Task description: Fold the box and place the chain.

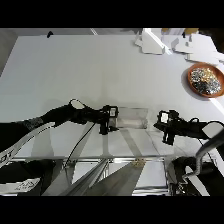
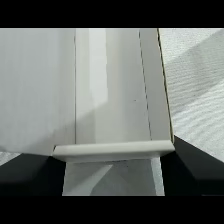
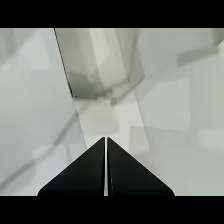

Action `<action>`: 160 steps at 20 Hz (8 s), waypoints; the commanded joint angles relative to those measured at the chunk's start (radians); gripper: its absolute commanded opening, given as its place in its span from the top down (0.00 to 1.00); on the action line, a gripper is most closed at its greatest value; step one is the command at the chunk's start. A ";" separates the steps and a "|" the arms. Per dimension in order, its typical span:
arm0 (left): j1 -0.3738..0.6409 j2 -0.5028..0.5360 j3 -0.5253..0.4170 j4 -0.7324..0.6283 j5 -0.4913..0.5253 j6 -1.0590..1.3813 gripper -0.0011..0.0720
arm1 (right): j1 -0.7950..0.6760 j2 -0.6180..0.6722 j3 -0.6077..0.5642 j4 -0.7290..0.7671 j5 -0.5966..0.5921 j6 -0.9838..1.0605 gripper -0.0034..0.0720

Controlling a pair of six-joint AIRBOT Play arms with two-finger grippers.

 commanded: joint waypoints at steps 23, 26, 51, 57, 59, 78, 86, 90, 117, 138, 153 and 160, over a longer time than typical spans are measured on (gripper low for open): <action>0.000 0.000 0.001 0.000 -0.001 0.000 0.80 | 0.072 -0.324 0.228 0.161 -0.076 0.187 0.93; 0.000 0.000 0.001 0.000 -0.002 0.000 0.80 | 0.072 -0.215 0.238 -0.024 0.047 0.042 0.93; 0.000 0.000 0.001 0.000 -0.005 0.000 0.80 | 0.159 -0.426 0.051 0.228 -0.234 -0.398 0.75; 0.000 0.000 0.000 0.000 -0.005 0.000 0.80 | 0.163 -0.449 0.050 0.318 -0.255 -0.399 0.53; 0.000 0.000 0.001 0.000 -0.005 0.000 0.80 | 0.162 -0.448 0.050 0.301 -0.256 -0.387 0.39; 0.000 0.000 0.001 0.000 -0.005 0.000 0.80 | -0.248 -0.206 0.050 -0.294 -0.188 1.002 0.93; 0.000 0.000 0.001 0.000 -0.005 0.000 0.80 | -0.240 -0.205 0.066 -0.031 -0.111 0.620 0.77; 0.000 0.000 0.001 0.000 -0.005 0.000 0.80 | -0.134 -0.174 0.104 -0.018 -0.080 0.223 0.65; 0.000 0.000 0.001 0.000 -0.005 0.000 0.80 | 0.035 -0.321 0.144 -0.064 -0.008 -0.214 0.67; 0.000 0.000 0.001 0.000 -0.005 0.000 0.80 | 0.069 -0.487 0.085 0.249 -0.051 -0.416 0.51; 0.000 0.000 0.001 0.000 -0.005 0.000 0.80 | -0.228 -0.087 0.084 0.033 -0.020 0.471 0.83; 0.000 0.000 0.001 0.000 -0.005 0.000 0.80 | -0.316 -0.188 0.084 -0.249 -0.070 1.033 0.93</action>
